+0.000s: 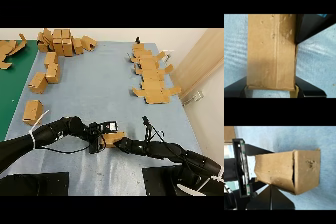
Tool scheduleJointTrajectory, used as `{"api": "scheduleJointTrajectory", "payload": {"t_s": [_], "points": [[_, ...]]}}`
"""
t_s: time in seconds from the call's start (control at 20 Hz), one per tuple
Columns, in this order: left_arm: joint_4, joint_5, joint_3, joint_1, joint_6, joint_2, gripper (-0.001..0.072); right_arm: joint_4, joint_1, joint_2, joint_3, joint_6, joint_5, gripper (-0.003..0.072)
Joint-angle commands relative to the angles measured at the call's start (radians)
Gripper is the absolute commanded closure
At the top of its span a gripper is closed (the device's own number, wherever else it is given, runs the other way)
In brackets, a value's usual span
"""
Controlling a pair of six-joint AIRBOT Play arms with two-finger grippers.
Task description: Fold the box.
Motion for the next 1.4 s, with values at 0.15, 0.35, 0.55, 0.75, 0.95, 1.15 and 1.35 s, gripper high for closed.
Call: {"api": "scheduleJointTrajectory", "payload": {"t_s": [0.15,0.35,0.55,0.75,0.95,1.15,1.35], "points": [[0.000,-0.001,0.001,-0.001,0.000,0.000,0.0190,-0.085,-0.013,0.093,0.036,-0.074,-0.078,0.0686],[0.000,-0.001,0.001,-0.001,0.000,0.000,0.0190,-0.389,-0.113,0.266,0.040,0.173,-0.187,0.0685],[0.000,0.000,0.001,-0.001,0.000,0.000,0.0190,-0.800,-0.214,0.335,0.040,0.483,-0.297,0.0685],[0.000,0.000,0.001,-0.001,0.000,0.000,0.0190,-0.832,-0.247,0.336,0.051,0.521,-0.298,0.0685],[-0.002,0.074,0.001,0.000,0.010,-0.001,0.0190,-0.811,-0.247,0.336,0.058,0.524,-0.297,0.0685],[-0.097,0.078,0.001,-0.001,0.010,0.000,0.0191,-0.812,-0.248,0.336,0.058,0.536,-0.297,0.0685],[-0.126,0.082,0.002,0.000,-0.019,0.000,0.0192,-0.816,-0.248,0.336,0.058,0.537,-0.297,0.0685]]}}
